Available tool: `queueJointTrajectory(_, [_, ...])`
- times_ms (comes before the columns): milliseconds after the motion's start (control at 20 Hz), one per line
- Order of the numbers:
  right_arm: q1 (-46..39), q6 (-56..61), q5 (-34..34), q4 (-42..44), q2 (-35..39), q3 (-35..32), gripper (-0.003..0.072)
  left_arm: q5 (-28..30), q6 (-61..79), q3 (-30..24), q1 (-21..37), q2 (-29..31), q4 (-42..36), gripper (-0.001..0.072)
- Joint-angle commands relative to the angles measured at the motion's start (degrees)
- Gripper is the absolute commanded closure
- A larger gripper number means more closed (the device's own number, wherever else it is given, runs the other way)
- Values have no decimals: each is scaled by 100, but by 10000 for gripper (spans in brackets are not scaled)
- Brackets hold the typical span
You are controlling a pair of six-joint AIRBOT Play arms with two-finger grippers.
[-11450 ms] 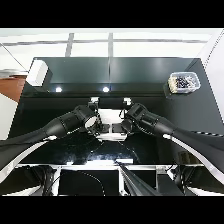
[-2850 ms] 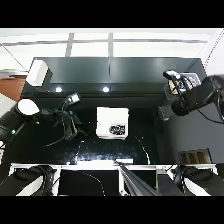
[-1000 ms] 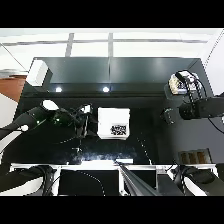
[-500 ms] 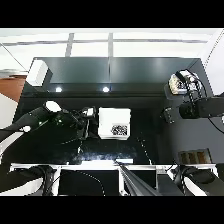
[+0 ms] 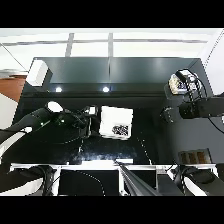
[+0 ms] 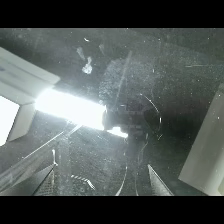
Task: Fold the box and place the chain.
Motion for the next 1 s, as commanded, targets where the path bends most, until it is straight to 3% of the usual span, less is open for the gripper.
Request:
queueJointTrajectory(0, [0,7,0,2,0,0,-20,35,0,2,-4,-2,-17,4])
queueJointTrajectory(950, [0,90,0,9,-2,-2,-20,166,197,4,-76,-2,48,4])
